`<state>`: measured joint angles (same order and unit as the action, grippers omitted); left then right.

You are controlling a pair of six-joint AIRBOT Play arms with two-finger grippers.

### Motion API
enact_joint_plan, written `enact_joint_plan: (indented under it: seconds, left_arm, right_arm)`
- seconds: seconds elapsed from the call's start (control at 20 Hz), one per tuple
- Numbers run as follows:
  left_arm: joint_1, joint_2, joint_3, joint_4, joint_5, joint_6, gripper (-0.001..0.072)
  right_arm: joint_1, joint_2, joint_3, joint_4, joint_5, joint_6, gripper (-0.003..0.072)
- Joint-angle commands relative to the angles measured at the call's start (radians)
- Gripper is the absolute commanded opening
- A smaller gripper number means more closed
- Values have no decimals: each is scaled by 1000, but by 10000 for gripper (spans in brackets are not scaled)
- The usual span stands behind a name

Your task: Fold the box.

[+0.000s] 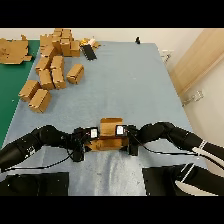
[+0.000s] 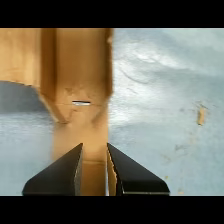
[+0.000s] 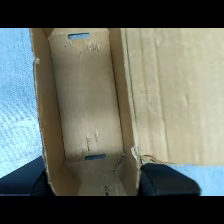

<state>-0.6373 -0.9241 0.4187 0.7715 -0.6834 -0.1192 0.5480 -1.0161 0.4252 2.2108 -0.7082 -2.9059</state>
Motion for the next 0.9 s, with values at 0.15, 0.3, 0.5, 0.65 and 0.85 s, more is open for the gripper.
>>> enact_joint_plan:
  seconds: [0.15, 0.3, 0.5, 0.65, 0.85]
  left_arm:
    - [7, 2, -7, -21, 124, 23, 250]
    - [7, 2, -7, -52, 91, 23, 251]
    - [6, 2, -7, -62, 25, 23, 252]
    - [-12, 2, -6, -61, 23, 26, 252]
    - [-52, 2, -3, -53, 38, 26, 256]
  right_arm:
    - [0, -1, -1, 0, 0, 0, 588]
    - [0, 0, 0, 0, 0, 0, 588]
    - [0, -1, -1, 0, 0, 0, 588]
    - [0, -1, 0, 0, 0, 0, 587]
    - [0, -1, 0, 0, 0, 0, 588]
